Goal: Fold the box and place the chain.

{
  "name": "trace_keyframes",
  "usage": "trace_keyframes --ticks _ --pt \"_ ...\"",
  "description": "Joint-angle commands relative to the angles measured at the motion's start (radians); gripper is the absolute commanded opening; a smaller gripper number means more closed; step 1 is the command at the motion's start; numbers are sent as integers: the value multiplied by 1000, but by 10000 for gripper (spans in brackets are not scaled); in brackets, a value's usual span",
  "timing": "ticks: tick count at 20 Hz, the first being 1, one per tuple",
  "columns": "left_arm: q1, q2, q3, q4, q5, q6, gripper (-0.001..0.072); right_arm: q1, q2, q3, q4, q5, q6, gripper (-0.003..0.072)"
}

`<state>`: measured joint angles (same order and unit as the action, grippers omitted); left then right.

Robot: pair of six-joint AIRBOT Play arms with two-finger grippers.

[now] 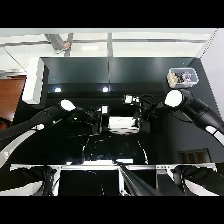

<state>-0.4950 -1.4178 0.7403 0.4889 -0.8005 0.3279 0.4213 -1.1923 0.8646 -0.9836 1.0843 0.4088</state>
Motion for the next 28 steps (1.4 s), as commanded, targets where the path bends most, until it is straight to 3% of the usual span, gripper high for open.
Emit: trace_keyframes --ticks 1,11,13,15,16,17,20,22,28 --pt "0 0 1 0 0 1 351 1 -1 -23 -4 8 2 375" --pt "0 0 1 0 0 0 351 31 35 -21 34 -32 24 376" --pt "0 0 1 0 0 0 351 23 82 -7 58 -45 136 376" --pt "0 0 1 0 0 0 352 -11 101 -7 114 -23 413 374" --pt "0 0 1 0 0 0 351 -29 100 -18 148 -9 534 292" --pt "0 0 1 0 0 0 351 -44 100 -45 214 -3 568 18" --pt "-1 0 1 1 0 0 351 -73 87 -144 504 -29 526 16" --pt "-1 0 1 0 0 0 351 -91 53 -174 599 -42 525 16" --pt "-1 0 1 0 0 0 351 -97 -86 -175 604 -75 526 16"
